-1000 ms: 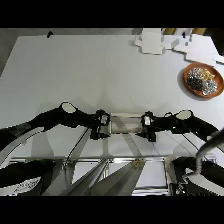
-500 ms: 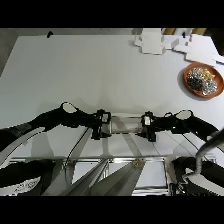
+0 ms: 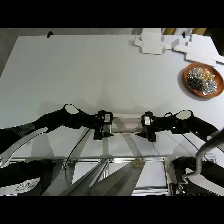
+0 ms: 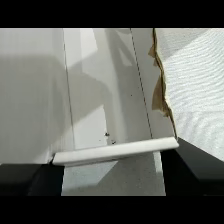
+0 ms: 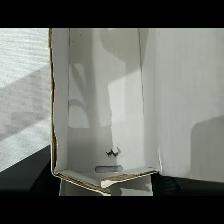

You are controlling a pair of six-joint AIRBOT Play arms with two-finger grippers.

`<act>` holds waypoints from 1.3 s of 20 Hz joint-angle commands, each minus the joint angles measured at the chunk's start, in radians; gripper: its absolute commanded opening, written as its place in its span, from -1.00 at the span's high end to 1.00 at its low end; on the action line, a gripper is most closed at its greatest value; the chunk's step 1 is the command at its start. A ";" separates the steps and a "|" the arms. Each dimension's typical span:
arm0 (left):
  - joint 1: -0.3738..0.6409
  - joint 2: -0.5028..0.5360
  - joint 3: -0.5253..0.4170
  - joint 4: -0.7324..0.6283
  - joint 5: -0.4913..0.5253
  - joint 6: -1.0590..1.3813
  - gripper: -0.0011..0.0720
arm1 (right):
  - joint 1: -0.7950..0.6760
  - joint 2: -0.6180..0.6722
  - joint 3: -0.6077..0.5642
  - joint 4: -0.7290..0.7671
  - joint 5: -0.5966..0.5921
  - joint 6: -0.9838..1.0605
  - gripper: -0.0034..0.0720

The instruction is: Fold the box and place the chain.

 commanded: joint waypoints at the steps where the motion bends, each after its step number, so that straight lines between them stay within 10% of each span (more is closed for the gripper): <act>1: -0.002 -0.001 0.001 0.000 0.003 0.002 0.40 | 0.000 0.000 0.001 0.000 0.000 0.000 0.01; 26: -0.001 -0.001 0.001 0.000 0.002 -0.001 0.40 | 0.000 0.000 0.001 -0.001 -0.006 -0.010 -0.12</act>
